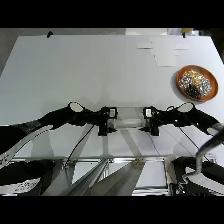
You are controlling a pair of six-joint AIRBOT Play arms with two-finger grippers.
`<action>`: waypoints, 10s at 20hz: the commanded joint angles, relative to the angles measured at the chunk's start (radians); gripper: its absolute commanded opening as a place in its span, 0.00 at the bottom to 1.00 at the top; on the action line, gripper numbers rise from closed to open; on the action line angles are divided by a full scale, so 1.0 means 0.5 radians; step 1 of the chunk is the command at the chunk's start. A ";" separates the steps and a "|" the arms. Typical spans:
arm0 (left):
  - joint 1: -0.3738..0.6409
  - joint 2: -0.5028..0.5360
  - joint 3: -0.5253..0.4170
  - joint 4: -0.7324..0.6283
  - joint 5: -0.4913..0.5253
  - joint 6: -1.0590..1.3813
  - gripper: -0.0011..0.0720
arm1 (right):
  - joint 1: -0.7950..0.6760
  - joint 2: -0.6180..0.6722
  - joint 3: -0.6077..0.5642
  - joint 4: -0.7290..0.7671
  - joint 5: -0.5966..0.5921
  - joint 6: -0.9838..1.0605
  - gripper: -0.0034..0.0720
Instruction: Fold the box and place the chain.
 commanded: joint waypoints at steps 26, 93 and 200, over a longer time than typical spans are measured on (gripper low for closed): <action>-0.002 -0.002 0.000 0.002 0.001 0.001 0.30 | 0.001 0.808 0.003 -0.837 0.108 1.393 0.79; -0.002 -0.002 0.000 0.002 0.002 0.000 0.30 | 0.192 0.332 0.082 -0.403 0.088 0.318 0.24; -0.002 -0.002 0.000 0.002 0.001 0.001 0.30 | -0.340 0.303 0.057 -0.714 0.347 3.639 0.07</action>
